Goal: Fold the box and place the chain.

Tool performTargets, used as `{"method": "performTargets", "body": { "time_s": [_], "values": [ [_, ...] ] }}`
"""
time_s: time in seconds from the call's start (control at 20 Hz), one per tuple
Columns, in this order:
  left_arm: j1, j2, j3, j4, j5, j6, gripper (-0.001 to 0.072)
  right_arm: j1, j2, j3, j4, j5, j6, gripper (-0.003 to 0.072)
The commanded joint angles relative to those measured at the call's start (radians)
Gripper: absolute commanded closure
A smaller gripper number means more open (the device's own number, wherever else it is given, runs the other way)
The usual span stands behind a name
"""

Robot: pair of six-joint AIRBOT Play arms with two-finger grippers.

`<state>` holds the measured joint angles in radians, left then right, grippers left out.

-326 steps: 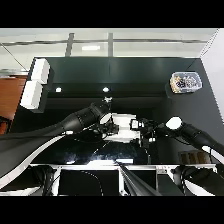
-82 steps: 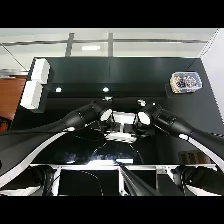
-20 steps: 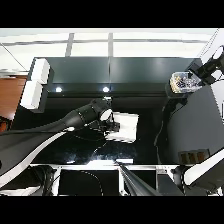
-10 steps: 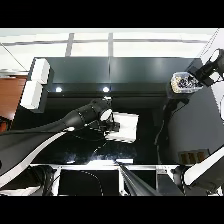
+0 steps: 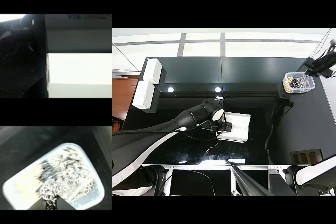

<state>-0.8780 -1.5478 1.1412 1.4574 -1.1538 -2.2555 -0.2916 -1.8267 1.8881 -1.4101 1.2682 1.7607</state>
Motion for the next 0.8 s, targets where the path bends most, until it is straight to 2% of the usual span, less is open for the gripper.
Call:
{"method": "performTargets", "body": {
  "time_s": [0.0, 0.15, 0.25, 0.4, 0.5, 0.6, 0.75],
  "values": [
    [0.001, 0.0, 0.001, 0.0, 0.002, 0.0, 0.0683, 0.001, 0.169, 0.0, 0.053, 0.034, -0.177, 0.0677],
    [0.001, 0.0, 0.001, 0.003, 0.003, -0.03, 0.0683, -0.004, 0.31, 0.0, 0.11, 0.046, -0.218, 0.0677],
    [0.002, 0.0, 0.001, 0.005, 0.011, -0.03, 0.0683, -0.007, 0.397, 0.0, 0.22, 0.018, -0.248, 0.0678],
    [0.011, 0.0, 0.001, 0.008, 0.012, -0.03, 0.0683, -0.007, 0.495, -0.006, 0.382, 0.048, -0.28, 0.0678],
    [0.021, 0.0, 0.001, 0.008, 0.012, -0.03, 0.0683, -0.006, 0.557, -0.037, 0.462, 0.053, -0.304, 0.0677],
    [0.031, 0.0, 0.001, 0.008, 0.012, -0.03, 0.0683, 0.003, 0.608, -0.068, 0.469, 0.094, -0.307, 0.0677],
    [0.037, 0.0, 0.001, 0.008, 0.012, -0.029, 0.0683, 0.055, 0.707, -0.18, 0.505, 0.103, -0.335, 0.0677]
  ]
}}
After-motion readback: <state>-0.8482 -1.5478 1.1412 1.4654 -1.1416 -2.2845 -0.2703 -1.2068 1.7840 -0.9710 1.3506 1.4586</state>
